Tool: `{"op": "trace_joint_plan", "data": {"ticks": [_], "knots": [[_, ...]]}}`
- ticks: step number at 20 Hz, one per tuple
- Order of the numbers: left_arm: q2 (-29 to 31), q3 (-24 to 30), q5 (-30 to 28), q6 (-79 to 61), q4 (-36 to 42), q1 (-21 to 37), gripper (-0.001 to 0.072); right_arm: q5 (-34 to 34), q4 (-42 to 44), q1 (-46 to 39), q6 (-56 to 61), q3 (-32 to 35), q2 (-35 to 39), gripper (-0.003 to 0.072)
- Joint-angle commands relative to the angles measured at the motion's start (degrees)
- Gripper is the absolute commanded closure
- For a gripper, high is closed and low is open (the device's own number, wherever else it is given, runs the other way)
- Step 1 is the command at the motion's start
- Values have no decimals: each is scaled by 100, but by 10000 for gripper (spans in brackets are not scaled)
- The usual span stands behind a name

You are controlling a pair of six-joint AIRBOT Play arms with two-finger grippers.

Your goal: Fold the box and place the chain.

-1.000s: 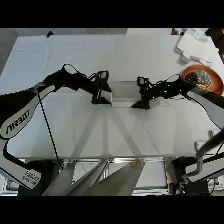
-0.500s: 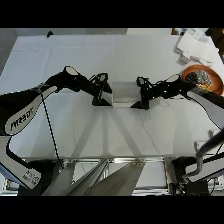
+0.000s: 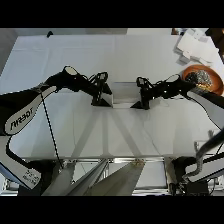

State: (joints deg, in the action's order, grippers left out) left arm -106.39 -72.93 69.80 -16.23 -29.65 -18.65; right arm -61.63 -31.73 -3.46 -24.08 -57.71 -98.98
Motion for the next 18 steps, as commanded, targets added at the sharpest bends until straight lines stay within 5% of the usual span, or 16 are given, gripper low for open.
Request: {"op": "trace_joint_plan", "data": {"ticks": [1, 18], "knots": [[-4, 2, 63, 175, 343, 2, 6, 11, 9, 0, 4, 0, 4, 96], [-162, 4, -734, 586, 107, -439, 8, 11, 9, 0, 4, 0, 4, 96]]}}
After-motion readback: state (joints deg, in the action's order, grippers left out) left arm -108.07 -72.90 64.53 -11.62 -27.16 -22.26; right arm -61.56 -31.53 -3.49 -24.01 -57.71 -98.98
